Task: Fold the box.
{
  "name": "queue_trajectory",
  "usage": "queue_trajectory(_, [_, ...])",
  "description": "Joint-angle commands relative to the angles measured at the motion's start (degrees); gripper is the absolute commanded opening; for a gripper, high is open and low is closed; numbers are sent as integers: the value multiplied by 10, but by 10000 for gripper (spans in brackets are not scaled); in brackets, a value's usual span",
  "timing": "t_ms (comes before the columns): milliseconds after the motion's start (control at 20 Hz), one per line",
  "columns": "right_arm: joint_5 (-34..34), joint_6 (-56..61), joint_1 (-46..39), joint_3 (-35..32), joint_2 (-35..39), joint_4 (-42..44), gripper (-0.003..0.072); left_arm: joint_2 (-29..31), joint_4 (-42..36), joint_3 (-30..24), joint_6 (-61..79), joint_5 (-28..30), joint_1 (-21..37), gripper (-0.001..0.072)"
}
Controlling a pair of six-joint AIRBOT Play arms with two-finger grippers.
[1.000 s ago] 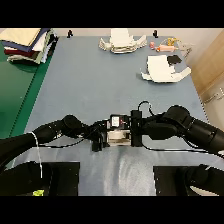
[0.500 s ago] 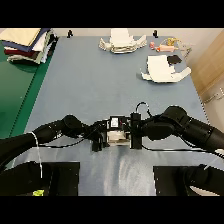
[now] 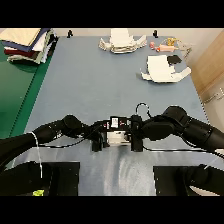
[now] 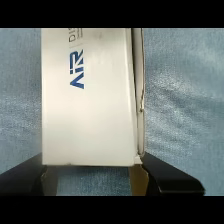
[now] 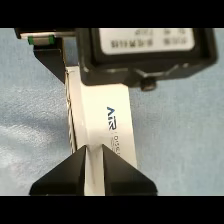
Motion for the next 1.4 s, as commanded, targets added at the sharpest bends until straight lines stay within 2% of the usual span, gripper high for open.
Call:
queue_trajectory(0, [-4, 0, 0, 0, 0, 13, 143, 0, -1, 0, -1, 0, 0, 471])
queue_trajectory(100, [-5, 1, 0, -1, 0, 14, 138, 0, -1, 0, -1, 0, 0, 471])
queue_trajectory(150, [-5, 2, 0, -1, 0, 14, 88, 0, -1, 0, -1, 0, 0, 471])
queue_trajectory(250, [-6, 2, 0, -1, 0, 15, 110, 0, -1, 0, -1, 0, 0, 471])
queue_trajectory(350, [-6, 2, 0, 0, 3, 15, 378, 0, -1, 0, -1, 0, 0, 471])
queue_trajectory(500, [-5, 15, 0, 1, 23, 15, 380, 0, -1, 0, -1, 0, 0, 471])
queue_trajectory(550, [-6, 38, 0, 1, 34, 15, 374, 0, -1, 0, -1, 0, 0, 471])
queue_trajectory(600, [-8, 65, -1, 1, 45, 15, 277, 0, -1, 0, -1, 0, 0, 471])
queue_trajectory(650, [-15, 87, -2, 0, 54, 16, 70, 0, -1, 0, -1, 0, 0, 471])
queue_trajectory(700, [-15, 107, -2, -4, 61, 23, 11, 0, -1, 0, -1, 0, 0, 471])
queue_trajectory(800, [8, 112, -2, -28, 73, 80, 4, 0, -1, 0, -1, 0, 0, 471])
queue_trajectory(850, [41, 112, -1, -47, 80, 116, 4, 0, -1, 0, -1, 0, 0, 471])
queue_trajectory(950, [135, 122, -1, -96, 102, 170, 3, 0, -1, 0, -1, 0, 0, 471])
queue_trajectory(1150, [311, 210, -1, -190, 169, 178, 3, 0, -1, 0, -1, 0, 0, 471])
queue_trajectory(1350, [336, 231, 1, -234, 192, 180, 3, 0, -1, 0, -1, 0, 0, 471])
